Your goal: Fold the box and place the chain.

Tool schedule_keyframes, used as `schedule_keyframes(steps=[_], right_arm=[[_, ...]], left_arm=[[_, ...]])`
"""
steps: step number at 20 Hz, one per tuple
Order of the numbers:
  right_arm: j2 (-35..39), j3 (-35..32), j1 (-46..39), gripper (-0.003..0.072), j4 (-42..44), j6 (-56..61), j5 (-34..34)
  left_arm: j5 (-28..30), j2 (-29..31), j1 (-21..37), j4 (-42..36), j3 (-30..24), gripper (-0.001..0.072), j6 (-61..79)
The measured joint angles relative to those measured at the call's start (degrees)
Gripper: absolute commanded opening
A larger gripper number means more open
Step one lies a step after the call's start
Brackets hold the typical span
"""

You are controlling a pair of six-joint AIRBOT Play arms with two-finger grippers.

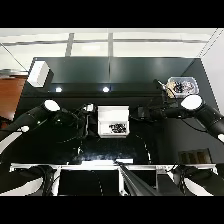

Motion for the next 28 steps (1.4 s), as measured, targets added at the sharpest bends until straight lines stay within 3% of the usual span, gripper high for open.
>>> schedule_keyframes(steps=[13, 28], right_arm=[[0.0, 0.0, 0.0, 0.0700, 0.0, 0.0, 0.0], [0.0, 0.0, 0.0, 0.0700, 0.0, 0.0, -0.2]], left_arm=[[4.1, -0.4, 0.0, -3.0, 0.0, 0.0709, 1.6], [4.4, -0.4, -0.1, -5.6, 0.0, 0.0708, 12.9]])
